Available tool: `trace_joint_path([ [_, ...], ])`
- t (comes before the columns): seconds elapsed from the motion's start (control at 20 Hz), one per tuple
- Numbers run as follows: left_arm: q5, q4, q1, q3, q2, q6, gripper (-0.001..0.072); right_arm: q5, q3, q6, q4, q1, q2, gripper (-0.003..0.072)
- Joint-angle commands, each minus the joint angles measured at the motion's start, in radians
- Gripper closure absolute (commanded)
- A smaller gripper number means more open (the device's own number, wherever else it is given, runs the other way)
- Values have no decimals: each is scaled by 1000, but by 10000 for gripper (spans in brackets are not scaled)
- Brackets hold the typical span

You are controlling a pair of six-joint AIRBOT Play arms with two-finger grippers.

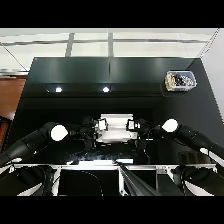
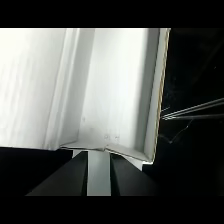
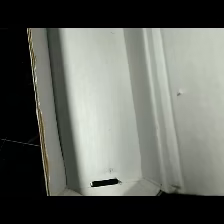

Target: Fold the box and place the chain.

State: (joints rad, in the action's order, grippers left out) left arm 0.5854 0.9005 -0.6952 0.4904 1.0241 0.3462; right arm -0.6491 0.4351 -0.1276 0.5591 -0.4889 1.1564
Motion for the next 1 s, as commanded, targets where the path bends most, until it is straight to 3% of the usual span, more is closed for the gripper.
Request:
trace_joint_path([
  [0.0,-5,-124,-2,1,20,-2,529,0,0,1,-1,0,0,439],
  [0.15,-11,-213,-2,1,52,-3,529,0,0,1,-1,0,0,439],
  [0.35,-11,-204,-2,1,57,-3,525,0,0,1,-1,0,0,439],
  [0.4,-21,-203,-2,1,57,-3,476,0,0,1,-1,0,0,439],
  [0.45,-30,-203,-2,1,57,-3,282,0,0,1,-1,0,0,439],
  [0.5,-32,-202,-2,1,57,-3,205,0,0,1,-1,0,0,439],
  [0.6,-32,-194,-2,1,57,-3,495,0,0,1,-1,0,0,439],
  [0.65,-31,-195,-2,1,57,-3,466,0,0,1,-1,0,0,439],
  [0.7,-31,-194,-2,1,57,-3,535,0,0,1,-1,0,0,439],
  [0.75,-31,-186,0,1,53,-2,671,0,0,1,-1,0,0,439],
  [0.95,-9,39,77,3,-83,249,680,0,0,1,-1,0,0,439],
])
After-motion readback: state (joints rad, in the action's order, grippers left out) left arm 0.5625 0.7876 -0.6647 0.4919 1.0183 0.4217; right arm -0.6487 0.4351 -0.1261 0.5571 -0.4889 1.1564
